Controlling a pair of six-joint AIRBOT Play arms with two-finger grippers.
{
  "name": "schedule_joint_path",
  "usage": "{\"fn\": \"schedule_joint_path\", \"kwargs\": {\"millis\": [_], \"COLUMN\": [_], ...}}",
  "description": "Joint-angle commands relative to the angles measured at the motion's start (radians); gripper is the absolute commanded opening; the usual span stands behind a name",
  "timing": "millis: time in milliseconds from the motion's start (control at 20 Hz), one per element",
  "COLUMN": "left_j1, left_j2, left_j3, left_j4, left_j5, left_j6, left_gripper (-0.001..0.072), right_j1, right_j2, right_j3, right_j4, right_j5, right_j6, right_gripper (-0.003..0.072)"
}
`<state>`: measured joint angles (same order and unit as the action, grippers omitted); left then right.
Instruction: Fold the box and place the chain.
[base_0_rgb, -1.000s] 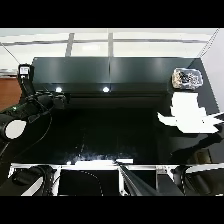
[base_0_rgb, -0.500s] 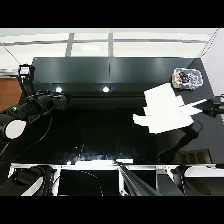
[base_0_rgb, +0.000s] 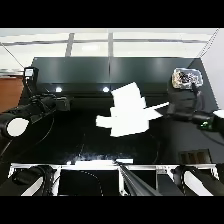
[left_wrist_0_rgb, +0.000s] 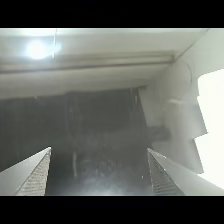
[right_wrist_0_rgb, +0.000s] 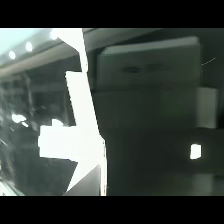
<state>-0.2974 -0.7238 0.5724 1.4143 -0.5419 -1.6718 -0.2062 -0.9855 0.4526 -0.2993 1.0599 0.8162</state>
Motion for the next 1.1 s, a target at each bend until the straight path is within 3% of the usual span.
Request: {"fn": "schedule_joint_path", "kwargs": {"millis": [0,200,350,700,850,1050], "left_j1": [0.000,0.000,0.000,0.051,0.107,0.092], "left_j2": [-0.005,-0.038,-0.108,-0.337,-0.458,-0.554], "left_j3": [0.000,0.000,0.000,-0.004,-0.004,-0.009], "left_j4": [-0.023,-0.114,-0.238,-0.738,-0.985,-1.020], "left_j5": [-0.065,-0.117,-0.163,-0.316,-0.444,-0.535], "left_j6": [0.002,0.031,0.081,0.454,0.700,0.830], "left_gripper": [0.0704,0.0704,0.0704,0.0705,0.0705,0.0705], "right_j1": [0.266,0.437,0.441,0.441,0.441,0.441], "right_j2": [0.111,0.111,0.114,0.128,0.128,0.128], "right_j3": [-0.106,-0.106,-0.106,-0.111,-0.111,-0.111], "right_j4": [0.063,0.064,0.051,-0.009,-0.007,0.020], "right_j5": [-0.228,-0.381,-0.362,-0.327,-0.328,-0.336], "right_j6": [-0.045,-0.323,-0.376,-0.394,-0.394,-0.394], "right_gripper": [0.0013,0.0012,0.0012,0.0012,0.0013,0.0012]}}
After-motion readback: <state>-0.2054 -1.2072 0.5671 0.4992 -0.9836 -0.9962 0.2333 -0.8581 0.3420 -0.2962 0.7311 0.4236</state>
